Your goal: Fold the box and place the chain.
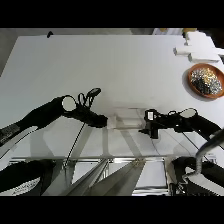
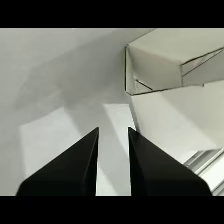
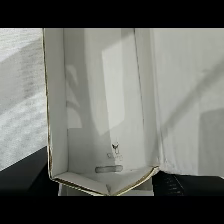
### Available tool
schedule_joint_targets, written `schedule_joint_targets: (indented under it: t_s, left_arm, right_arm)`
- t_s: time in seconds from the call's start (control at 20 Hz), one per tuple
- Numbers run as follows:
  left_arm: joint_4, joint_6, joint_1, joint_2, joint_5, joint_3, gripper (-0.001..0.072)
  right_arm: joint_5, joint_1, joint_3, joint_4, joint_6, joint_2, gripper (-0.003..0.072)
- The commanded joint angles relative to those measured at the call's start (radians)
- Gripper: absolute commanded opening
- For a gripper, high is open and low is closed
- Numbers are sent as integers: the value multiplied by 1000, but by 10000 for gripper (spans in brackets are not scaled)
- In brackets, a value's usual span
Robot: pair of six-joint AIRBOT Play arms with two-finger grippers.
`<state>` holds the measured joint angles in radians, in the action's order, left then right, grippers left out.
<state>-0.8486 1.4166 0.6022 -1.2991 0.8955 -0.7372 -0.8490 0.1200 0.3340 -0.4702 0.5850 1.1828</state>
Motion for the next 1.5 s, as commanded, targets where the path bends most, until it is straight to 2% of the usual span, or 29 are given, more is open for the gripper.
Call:
schedule_joint_targets:
  t_s: [0.0,0.1,0.15,0.2,0.9,1.0,1.45]
  left_arm:
    - [34,-3,5,18,-3,-5,216]
    - [44,-6,5,19,-16,-5,243]
    - [47,-6,9,19,-25,-5,308]
    - [49,-6,13,19,-33,-5,334]
    - [86,-6,48,15,-90,-34,355]
    - [93,-6,55,4,-100,-38,441]
    - [53,53,127,-39,-101,-100,440]
  right_arm:
    - [0,-1,0,0,0,0,444]
    - [0,-1,0,0,0,0,444]
    - [0,-1,0,0,0,0,444]
    - [0,-1,0,0,0,0,444]
    - [0,-1,0,0,0,0,444]
    - [0,-1,0,0,0,0,444]
    - [0,-1,0,0,0,0,444]
